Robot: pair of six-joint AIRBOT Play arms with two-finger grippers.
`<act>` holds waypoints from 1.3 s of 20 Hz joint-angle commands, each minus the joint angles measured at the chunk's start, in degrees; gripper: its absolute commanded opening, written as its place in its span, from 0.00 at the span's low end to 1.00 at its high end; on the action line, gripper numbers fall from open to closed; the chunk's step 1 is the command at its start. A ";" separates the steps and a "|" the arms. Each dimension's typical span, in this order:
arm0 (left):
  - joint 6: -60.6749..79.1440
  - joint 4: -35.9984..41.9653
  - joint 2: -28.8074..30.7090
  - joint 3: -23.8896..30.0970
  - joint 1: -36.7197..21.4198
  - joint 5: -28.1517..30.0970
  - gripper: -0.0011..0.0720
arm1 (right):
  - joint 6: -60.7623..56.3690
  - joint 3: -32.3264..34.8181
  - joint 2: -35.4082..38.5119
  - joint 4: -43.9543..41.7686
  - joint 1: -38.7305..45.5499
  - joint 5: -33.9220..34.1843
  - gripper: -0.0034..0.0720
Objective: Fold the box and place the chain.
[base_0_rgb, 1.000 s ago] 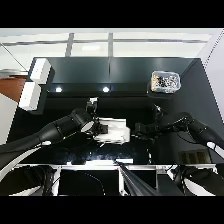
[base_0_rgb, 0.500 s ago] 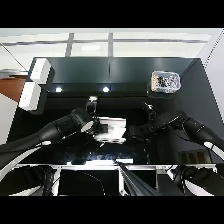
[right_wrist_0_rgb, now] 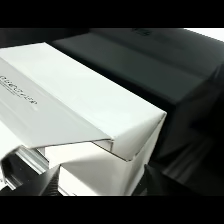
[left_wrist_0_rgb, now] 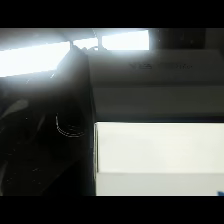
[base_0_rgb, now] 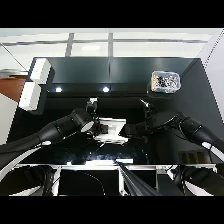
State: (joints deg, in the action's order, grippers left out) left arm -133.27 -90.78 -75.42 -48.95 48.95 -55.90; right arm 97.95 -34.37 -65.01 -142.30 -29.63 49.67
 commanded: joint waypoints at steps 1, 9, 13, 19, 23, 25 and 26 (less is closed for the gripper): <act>-0.04 -0.04 -0.02 -0.02 -0.04 -0.04 0.05 | -5.03 -0.39 -0.02 2.54 -3.08 -4.81 0.75; -0.02 -0.04 -0.02 -0.02 -0.04 -0.04 0.05 | -24.90 -5.35 -1.44 20.50 -10.56 -7.78 0.61; -0.02 -0.07 -0.02 -0.02 -0.04 -0.04 0.05 | -34.64 -9.25 -3.89 29.57 -13.90 -5.18 0.61; -0.02 -0.07 -0.02 -0.02 -0.04 -0.02 0.05 | -44.50 -14.27 -6.69 43.23 -18.47 2.25 0.53; -0.02 -0.07 -0.02 -0.02 -0.04 -0.02 0.05 | -47.95 -15.23 -6.73 47.67 -20.50 5.05 0.53; -0.02 -0.07 -0.02 -0.02 -0.04 -0.02 0.05 | -49.33 -15.74 -7.06 48.96 -20.85 6.14 0.53; -0.02 -0.13 -0.02 -0.02 -0.04 -0.02 0.05 | -49.57 -16.00 -7.30 49.13 -20.85 6.78 0.53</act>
State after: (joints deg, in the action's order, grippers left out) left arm -133.27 -90.74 -75.42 -48.95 48.95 -55.88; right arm 51.00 -49.56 -71.88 -96.38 -49.74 54.02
